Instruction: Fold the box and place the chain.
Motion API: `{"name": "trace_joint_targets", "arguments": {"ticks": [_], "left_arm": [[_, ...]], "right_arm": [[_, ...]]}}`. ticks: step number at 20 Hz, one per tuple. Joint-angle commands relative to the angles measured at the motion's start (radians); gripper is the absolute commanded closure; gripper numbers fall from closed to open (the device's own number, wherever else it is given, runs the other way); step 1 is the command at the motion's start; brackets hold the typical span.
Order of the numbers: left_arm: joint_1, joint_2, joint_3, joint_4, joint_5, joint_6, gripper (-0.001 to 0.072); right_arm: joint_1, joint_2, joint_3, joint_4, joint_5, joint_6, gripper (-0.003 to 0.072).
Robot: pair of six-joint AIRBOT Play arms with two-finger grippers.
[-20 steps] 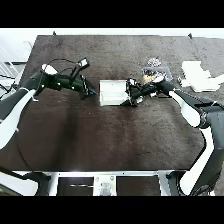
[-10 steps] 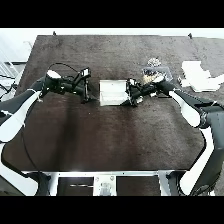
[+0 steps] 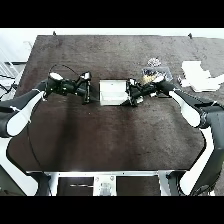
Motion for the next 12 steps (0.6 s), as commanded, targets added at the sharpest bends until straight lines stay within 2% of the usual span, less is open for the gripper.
{"name": "trace_joint_targets", "arguments": {"ticks": [1,4,7,12], "left_arm": [[0.000,-0.012,0.006,-0.006,0.017,0.029,0.0126],[0.018,-0.012,0.009,0.002,0.026,0.031,0.0126],[0.033,-0.012,0.009,-0.013,-0.016,0.047,0.0126],[0.033,-0.017,0.011,-0.021,-0.027,0.082,0.0127]], "right_arm": [[0.001,0.000,0.000,0.000,0.000,0.000,0.0108],[0.001,0.000,0.000,0.000,0.000,0.000,0.0108],[0.001,0.000,0.000,0.000,0.000,0.000,0.0109],[0.001,0.000,0.000,0.000,0.000,0.000,0.0108]]}}
